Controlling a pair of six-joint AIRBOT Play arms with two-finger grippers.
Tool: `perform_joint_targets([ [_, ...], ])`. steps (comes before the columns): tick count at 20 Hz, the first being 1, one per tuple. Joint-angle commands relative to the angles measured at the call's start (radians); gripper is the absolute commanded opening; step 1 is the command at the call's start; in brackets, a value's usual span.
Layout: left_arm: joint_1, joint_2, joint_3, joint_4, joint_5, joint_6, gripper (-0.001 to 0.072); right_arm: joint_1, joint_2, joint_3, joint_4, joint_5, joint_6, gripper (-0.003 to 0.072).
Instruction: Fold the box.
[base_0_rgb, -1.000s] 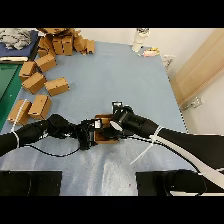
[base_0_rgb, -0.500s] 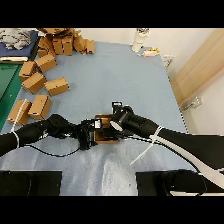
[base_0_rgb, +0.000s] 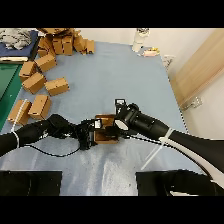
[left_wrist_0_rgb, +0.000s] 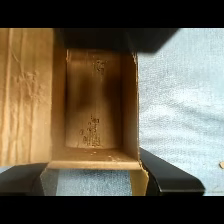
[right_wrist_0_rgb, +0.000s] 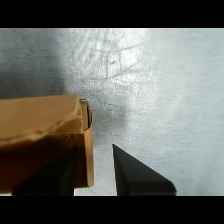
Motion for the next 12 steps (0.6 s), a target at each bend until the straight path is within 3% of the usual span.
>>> perform_joint_targets([
  [1,0.001,0.001,0.000,0.000,0.000,0.000,0.0463,0.000,0.043,0.000,-0.004,-0.025,0.001,0.0345],
  [8,0.001,0.001,0.000,0.000,0.000,0.000,0.0463,-0.002,0.116,0.000,-0.009,-0.046,0.001,0.0340],
  [12,0.001,0.000,0.000,0.000,0.000,0.000,0.0462,-0.002,0.178,-0.001,-0.080,-0.023,-0.011,0.0019],
])
